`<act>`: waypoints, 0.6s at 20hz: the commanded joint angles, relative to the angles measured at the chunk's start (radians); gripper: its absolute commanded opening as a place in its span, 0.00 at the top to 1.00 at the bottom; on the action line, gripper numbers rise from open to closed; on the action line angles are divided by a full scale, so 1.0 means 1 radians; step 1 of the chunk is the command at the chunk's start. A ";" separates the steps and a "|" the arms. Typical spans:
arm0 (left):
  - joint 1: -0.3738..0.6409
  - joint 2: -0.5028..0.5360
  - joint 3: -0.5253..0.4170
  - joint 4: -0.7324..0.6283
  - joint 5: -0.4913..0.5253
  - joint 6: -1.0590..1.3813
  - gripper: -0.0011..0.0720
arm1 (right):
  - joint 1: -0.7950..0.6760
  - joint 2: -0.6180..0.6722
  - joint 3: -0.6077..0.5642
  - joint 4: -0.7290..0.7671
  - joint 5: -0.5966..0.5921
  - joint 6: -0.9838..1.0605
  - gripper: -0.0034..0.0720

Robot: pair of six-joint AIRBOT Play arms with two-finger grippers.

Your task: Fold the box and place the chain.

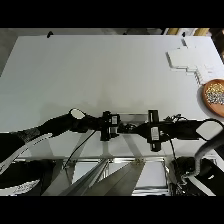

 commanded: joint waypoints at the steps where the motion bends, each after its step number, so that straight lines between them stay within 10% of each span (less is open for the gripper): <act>1: 0.000 0.001 0.000 0.000 0.000 0.000 0.71 | 0.094 -0.086 0.001 0.031 -0.137 0.003 0.93; 6: 0.000 0.001 0.000 0.000 0.000 0.000 0.71 | 0.081 -0.146 0.011 -0.004 -0.162 0.002 0.71; 12: 0.000 0.001 0.000 0.000 0.000 0.000 0.71 | -0.195 0.036 0.064 -0.131 0.119 0.002 0.72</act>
